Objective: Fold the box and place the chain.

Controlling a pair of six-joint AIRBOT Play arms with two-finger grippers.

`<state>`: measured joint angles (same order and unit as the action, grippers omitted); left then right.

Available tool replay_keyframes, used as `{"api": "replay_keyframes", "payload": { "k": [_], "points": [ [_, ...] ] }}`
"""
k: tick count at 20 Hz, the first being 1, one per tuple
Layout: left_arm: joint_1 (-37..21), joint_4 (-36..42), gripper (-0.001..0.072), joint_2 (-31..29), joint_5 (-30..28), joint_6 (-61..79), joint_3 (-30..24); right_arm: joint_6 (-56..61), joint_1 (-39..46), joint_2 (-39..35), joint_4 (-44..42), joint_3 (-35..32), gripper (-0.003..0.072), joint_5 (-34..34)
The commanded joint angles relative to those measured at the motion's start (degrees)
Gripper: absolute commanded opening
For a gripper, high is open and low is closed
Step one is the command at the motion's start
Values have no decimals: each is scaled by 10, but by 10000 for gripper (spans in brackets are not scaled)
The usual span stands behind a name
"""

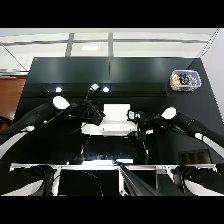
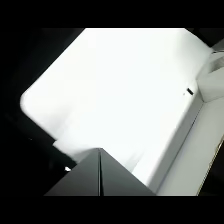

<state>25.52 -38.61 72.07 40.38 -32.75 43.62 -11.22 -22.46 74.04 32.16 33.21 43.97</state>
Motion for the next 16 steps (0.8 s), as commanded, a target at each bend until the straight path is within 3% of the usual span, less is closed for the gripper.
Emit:
{"api": "replay_keyframes", "payload": {
  "k": [1,4,5,7,9,11,16],
  "points": [
    [-40,-71,29,-83,6,-1,7,0,-1,0,0,0,184,-1],
    [-82,-59,75,-162,72,88,-32,0,-1,0,0,0,183,-3],
    [-85,-57,133,-175,82,117,-52,0,-1,0,0,0,183,-3],
    [-78,-61,305,-177,94,184,-89,0,-1,0,0,0,183,-3],
    [-64,-61,713,-163,61,264,-119,0,-1,0,0,0,183,-3],
    [-43,-65,715,-143,21,304,-132,0,-1,0,0,0,183,-3],
    [-6,-47,710,-88,21,309,-132,0,0,0,0,0,184,-3]
  ]
}}
